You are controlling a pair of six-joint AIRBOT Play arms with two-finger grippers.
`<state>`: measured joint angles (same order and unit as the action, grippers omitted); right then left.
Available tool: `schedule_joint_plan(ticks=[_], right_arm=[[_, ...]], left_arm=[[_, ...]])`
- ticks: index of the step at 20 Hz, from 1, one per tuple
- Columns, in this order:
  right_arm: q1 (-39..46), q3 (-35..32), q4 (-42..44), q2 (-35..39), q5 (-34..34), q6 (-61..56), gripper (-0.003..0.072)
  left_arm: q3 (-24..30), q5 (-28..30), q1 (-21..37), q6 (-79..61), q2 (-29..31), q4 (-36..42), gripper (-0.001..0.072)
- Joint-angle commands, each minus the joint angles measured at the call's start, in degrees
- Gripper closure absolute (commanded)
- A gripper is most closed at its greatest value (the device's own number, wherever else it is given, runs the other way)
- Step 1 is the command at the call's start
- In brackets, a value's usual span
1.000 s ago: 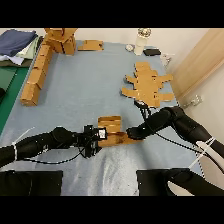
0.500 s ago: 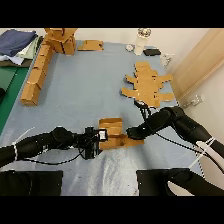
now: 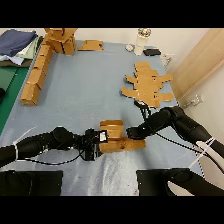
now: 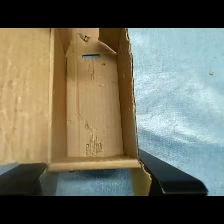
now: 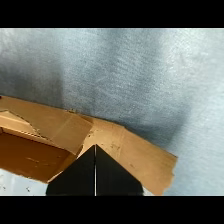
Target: Fold the box.
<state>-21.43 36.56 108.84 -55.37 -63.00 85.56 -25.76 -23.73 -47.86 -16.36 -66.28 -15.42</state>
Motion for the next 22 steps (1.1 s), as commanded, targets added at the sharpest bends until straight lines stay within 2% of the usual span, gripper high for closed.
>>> schedule_joint_plan(ticks=[1,12,14,22], right_arm=[[0.02,-0.04,-0.02,0.02,0.00,-0.04,0.0685],[0.02,-0.02,0.00,0.02,0.00,-0.04,0.0685],[0.02,-0.02,0.04,0.02,-0.02,-0.04,0.0685],[0.02,-0.02,2.10,0.09,-0.98,-0.17,0.0685]], left_arm=[[-0.04,-0.92,0.02,-0.76,-0.04,-0.04,-0.0005],[-0.61,-0.50,0.00,-0.55,-0.63,0.02,-0.0007],[-0.61,-0.28,0.00,-0.55,-0.63,0.00,0.0103],[-0.59,-0.26,0.00,-0.55,-0.63,0.00,0.0103]])
